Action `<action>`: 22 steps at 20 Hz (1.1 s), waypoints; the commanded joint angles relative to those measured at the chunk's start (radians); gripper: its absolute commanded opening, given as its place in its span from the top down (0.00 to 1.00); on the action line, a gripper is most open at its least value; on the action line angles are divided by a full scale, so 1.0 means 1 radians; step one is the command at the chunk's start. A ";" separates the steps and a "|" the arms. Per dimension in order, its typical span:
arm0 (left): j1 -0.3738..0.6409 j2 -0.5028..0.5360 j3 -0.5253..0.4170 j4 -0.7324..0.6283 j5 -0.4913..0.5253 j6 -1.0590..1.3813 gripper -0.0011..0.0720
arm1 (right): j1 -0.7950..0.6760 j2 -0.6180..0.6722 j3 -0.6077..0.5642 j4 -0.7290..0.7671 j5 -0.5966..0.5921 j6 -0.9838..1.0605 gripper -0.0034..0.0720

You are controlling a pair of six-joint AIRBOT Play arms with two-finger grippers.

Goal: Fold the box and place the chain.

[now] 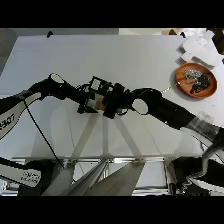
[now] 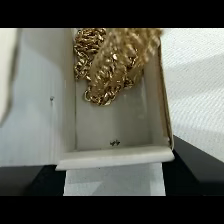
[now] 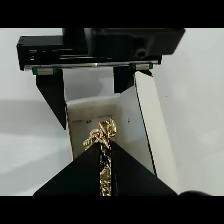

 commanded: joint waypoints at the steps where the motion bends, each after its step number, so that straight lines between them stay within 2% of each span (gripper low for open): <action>1: 0.000 -0.001 0.000 0.000 0.000 0.000 0.70 | 0.005 -0.037 0.001 -0.021 0.023 0.021 0.94; 3: 0.000 -0.001 0.000 0.000 0.000 0.000 0.70 | 0.005 -0.049 0.001 -0.021 0.058 0.021 0.92; 6: 0.000 -0.001 0.000 0.000 0.000 0.000 0.70 | 0.002 -0.041 0.001 -0.048 0.070 0.018 0.50; 10: 0.000 -0.001 0.000 0.000 0.000 0.000 0.70 | -0.057 0.024 0.001 -0.047 0.083 0.011 0.50; 13: 0.000 -0.001 0.000 0.000 0.000 0.000 0.70 | -0.166 0.095 0.001 -0.047 0.153 -0.050 0.50; 19: 0.000 -0.001 0.000 0.000 0.000 0.000 0.70 | -0.476 0.124 0.000 -0.046 0.364 -0.369 0.50; 22: 0.000 -0.001 0.000 0.000 0.000 0.000 0.70 | -0.597 0.119 0.000 -0.025 0.377 -0.585 0.50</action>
